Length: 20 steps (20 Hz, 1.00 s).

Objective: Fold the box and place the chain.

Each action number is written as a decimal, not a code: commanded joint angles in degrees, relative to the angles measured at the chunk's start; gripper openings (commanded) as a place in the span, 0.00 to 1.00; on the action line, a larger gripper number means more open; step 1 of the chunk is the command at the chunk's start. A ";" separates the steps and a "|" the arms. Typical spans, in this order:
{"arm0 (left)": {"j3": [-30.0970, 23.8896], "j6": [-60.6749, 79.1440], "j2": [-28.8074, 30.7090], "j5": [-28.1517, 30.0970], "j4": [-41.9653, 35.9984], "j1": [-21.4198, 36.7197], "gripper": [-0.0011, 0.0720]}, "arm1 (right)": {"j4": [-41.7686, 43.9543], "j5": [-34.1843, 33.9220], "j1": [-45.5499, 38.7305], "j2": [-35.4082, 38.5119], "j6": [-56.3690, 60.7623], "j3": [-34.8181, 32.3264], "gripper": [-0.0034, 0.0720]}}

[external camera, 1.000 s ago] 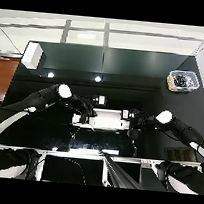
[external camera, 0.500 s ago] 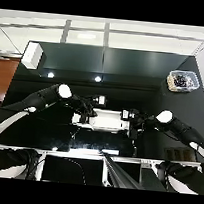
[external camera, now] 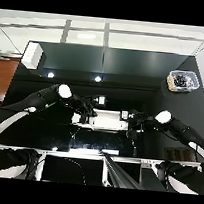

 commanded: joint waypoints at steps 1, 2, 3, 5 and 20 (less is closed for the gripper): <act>0.07 0.00 0.00 0.00 0.02 0.02 0.05 | -0.13 -0.09 0.07 -0.04 0.17 0.02 0.95; 0.07 0.00 0.00 0.00 0.02 0.02 0.05 | -0.13 -0.09 0.07 -0.04 0.17 0.02 0.95; 0.07 0.00 0.00 0.00 0.02 0.02 0.05 | -0.13 -0.09 0.07 -0.04 0.17 0.02 0.95; 0.07 0.00 0.00 0.00 0.02 0.02 0.05 | -0.13 -0.17 0.07 -0.04 0.24 0.02 0.95; 0.07 0.00 0.00 0.00 -0.02 0.02 0.05 | -0.55 -1.14 0.59 -0.11 1.20 0.02 0.68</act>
